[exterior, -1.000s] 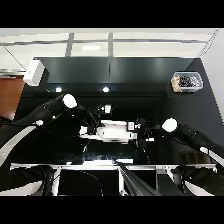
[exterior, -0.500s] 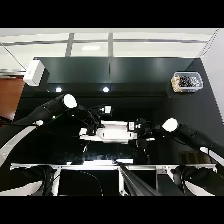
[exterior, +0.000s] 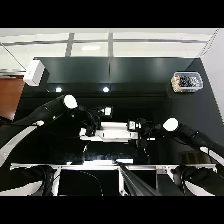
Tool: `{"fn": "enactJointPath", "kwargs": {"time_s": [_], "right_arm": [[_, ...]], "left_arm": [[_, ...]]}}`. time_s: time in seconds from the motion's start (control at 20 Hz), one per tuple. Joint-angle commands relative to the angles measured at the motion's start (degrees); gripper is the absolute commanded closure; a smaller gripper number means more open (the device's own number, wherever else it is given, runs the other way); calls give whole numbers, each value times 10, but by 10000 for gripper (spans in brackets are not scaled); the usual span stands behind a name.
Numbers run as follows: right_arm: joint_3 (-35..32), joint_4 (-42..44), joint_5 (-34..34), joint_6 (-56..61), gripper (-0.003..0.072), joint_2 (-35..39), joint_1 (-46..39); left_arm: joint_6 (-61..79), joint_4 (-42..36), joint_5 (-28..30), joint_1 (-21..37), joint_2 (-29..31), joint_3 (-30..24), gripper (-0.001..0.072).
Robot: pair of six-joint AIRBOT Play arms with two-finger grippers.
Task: Fold the box and place the chain.
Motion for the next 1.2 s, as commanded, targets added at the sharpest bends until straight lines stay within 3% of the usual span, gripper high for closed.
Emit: {"fn": "enactJointPath", "kwargs": {"time_s": [0.0,0.05,0.25,0.3,0.35,0.45,0.6,0.8,0.9,1.05,1.15], "right_arm": [[1,0,2,0,201,0,0],[1,0,2,0,201,0,0],[1,0,2,0,201,0,0],[1,0,2,0,201,0,0],[1,0,1,0,201,0,0],[1,0,1,0,201,0,0],[1,1,0,0,201,0,0],[1,1,0,0,201,0,0],[1,1,0,0,201,0,0],[1,1,0,0,201,0,0],[1,1,0,0,201,0,0]], "left_arm": [[-19,7,5,1,2,11,115],[-66,30,5,1,5,26,49],[-240,190,-63,1,38,90,68],[-268,228,-82,1,52,95,136],[-288,264,-104,3,71,96,253],[-311,294,-153,19,108,96,682],[-437,268,-207,52,151,82,688],[-572,228,-240,22,203,-10,688],[-590,107,-176,3,226,-66,688],[-539,-118,41,5,239,-129,683],[-487,-242,147,4,225,-147,683]]}}
